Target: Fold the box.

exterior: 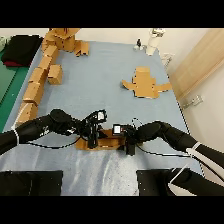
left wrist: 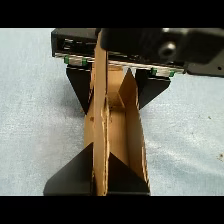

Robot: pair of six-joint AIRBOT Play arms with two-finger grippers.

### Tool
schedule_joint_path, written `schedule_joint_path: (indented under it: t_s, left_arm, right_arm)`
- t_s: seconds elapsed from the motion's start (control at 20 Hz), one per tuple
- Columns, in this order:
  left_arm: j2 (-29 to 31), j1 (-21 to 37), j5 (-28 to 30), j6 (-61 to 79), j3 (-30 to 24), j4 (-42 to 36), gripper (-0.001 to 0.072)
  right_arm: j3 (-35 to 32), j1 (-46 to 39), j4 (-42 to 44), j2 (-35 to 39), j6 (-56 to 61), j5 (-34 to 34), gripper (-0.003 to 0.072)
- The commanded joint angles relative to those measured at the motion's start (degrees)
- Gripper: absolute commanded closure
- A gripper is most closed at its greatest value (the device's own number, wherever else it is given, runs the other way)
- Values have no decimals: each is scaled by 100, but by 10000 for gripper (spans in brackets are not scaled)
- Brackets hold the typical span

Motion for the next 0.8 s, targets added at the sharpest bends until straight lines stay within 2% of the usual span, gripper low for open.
schedule_joint_path:
  t_s: [0.0, 0.75]
  left_arm:
    - [-2, -2, 0, 0, -2, 0, 697]
    - [-2, -2, 20, -2, -2, -214, 697]
  right_arm:
    - [-2, 7, -11, 0, 7, -7, 241]
    - [-2, 4, -13, 7, 7, -9, 241]
